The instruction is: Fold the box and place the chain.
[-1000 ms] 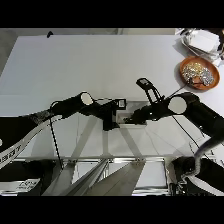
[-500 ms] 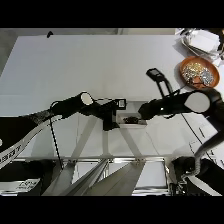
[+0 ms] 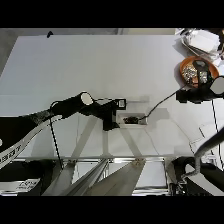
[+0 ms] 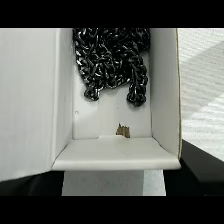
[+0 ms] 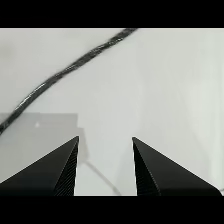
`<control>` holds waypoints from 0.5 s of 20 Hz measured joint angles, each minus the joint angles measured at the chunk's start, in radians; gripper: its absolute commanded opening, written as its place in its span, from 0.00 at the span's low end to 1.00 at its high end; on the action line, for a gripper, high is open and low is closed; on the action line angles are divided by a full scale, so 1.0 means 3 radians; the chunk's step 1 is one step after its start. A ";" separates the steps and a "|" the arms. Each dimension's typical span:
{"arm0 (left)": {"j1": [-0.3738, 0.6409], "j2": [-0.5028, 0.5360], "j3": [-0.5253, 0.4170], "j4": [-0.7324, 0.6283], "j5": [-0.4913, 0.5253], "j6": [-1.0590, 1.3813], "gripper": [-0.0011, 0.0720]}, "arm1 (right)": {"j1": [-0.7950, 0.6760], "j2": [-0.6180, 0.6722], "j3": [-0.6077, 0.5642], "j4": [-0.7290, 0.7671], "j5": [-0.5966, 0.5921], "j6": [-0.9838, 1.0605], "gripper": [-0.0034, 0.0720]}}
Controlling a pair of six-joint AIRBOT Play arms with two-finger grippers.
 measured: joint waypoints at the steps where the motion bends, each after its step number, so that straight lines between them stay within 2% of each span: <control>1: 0.0000 0.0000 0.0000 0.0000 0.0000 0.0000 0.44 | -0.0066 -0.0145 0.0031 -0.0005 -0.0111 0.0004 0.53; 3: 0.0000 0.0000 0.0000 -0.0001 0.0000 0.0000 0.44 | -0.0149 -0.0426 0.0164 -0.0037 -0.0334 0.0048 0.48; 5: 0.0000 0.0000 0.0000 -0.0001 0.0000 0.0000 0.44 | -0.0197 -0.0711 0.0365 -0.0064 -0.0514 0.0130 0.48; 10: 0.0000 0.0000 0.0000 0.0000 0.0000 0.0000 0.44 | -0.0374 -0.1345 0.0795 -0.0089 -0.0664 0.0420 0.48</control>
